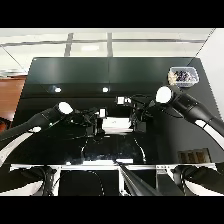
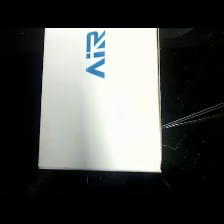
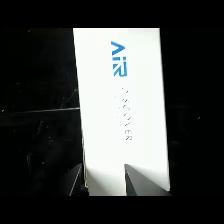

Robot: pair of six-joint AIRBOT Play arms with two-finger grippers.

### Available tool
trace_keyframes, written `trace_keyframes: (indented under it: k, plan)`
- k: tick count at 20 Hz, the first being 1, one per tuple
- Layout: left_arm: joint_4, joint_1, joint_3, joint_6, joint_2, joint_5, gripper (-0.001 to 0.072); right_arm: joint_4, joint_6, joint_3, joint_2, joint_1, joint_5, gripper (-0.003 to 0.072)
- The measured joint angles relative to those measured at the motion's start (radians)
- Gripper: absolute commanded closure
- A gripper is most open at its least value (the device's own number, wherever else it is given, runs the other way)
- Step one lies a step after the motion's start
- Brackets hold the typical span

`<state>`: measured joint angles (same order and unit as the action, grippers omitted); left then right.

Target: Fold the box and place the chain.

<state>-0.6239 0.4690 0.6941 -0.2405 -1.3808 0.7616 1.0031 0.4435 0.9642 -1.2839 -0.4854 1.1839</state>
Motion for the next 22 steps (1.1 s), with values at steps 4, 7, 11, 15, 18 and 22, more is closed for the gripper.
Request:
trace_keyframes:
  k: [4,7,11,15,18,22]
  plan:
    - [0.000,0.000,0.000,0.003,0.000,0.000,0.0355,0.000,0.095,0.013,0.045,0.022,0.012,0.0475]
    - [0.000,0.000,0.000,0.003,0.000,0.000,0.0354,-0.012,0.288,0.013,0.086,0.082,0.046,0.0671]
    - [0.000,0.000,0.000,0.003,0.000,0.000,0.0355,-0.165,0.443,-0.063,0.104,0.156,0.098,0.0671]
    - [0.000,0.000,0.000,0.003,0.000,-0.001,0.0354,-0.439,0.494,-0.171,0.091,0.165,0.006,0.0671]
    - [0.000,0.000,0.000,0.003,0.000,-0.001,0.0354,-0.558,0.513,-0.208,0.063,0.142,-0.086,0.0671]
    - [0.000,0.000,0.000,0.003,0.000,-0.002,0.0354,-0.607,0.526,-0.224,0.015,0.108,-0.178,0.0671]
